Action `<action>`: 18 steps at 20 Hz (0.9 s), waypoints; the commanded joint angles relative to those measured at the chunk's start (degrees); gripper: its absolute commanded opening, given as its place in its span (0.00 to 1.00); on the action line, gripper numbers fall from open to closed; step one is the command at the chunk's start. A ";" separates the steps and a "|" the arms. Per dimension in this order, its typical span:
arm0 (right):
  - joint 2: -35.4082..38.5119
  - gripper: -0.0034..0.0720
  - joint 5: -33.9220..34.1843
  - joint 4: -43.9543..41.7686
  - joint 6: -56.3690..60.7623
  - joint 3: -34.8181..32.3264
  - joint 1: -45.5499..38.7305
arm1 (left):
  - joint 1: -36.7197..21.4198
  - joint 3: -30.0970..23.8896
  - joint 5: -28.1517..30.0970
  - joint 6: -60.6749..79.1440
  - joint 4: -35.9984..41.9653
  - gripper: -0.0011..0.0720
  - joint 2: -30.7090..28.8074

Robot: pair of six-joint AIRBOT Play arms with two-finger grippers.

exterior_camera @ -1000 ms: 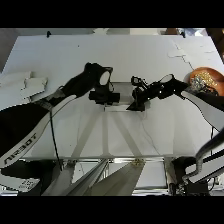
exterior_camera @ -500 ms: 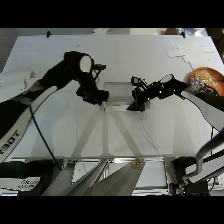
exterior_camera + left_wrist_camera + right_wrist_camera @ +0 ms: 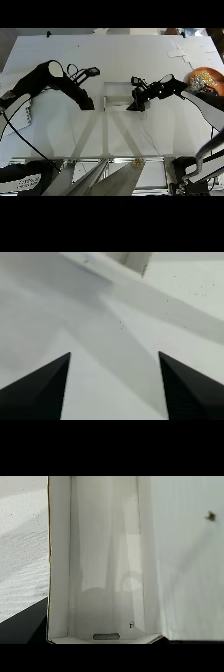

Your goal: Fold the box and place the chain.

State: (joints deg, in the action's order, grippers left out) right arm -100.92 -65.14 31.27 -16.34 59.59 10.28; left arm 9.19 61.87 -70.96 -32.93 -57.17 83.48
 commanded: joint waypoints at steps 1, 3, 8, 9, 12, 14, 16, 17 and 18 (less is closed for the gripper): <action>0.02 0.59 -0.02 0.00 0.02 0.02 0.00 | -1.42 -3.72 6.97 30.08 8.68 0.92 1.44; 0.02 0.59 -0.02 0.00 0.02 0.02 0.00 | -1.44 -3.72 9.22 35.89 13.20 0.99 3.69; 0.02 0.59 -0.02 0.00 0.02 0.02 0.00 | -1.81 -3.72 11.65 42.36 20.26 0.99 10.82; 0.02 0.59 -0.02 0.00 0.02 0.02 0.00 | -2.23 -3.74 11.58 44.72 21.31 0.99 11.56; 0.02 0.59 -0.02 0.00 0.02 0.02 0.00 | -4.31 -3.72 11.58 49.35 26.27 0.99 12.11; 0.02 0.59 -0.02 0.00 0.02 0.02 0.00 | -5.38 -3.72 11.34 50.56 27.74 0.99 12.13; 0.02 0.59 -0.02 0.00 0.02 0.02 0.00 | -5.66 -3.72 9.60 51.04 27.54 0.99 12.22; 0.02 0.59 -0.02 0.00 0.02 0.02 0.00 | -5.64 -3.72 8.83 51.69 27.63 0.99 12.24; 0.02 0.59 -0.02 0.00 0.02 0.02 0.00 | -5.62 -3.72 8.35 53.02 27.89 0.99 12.24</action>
State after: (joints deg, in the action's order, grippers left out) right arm -100.92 -65.17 31.29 -16.34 59.59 10.28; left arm 4.03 58.17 -61.04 16.88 -30.81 95.48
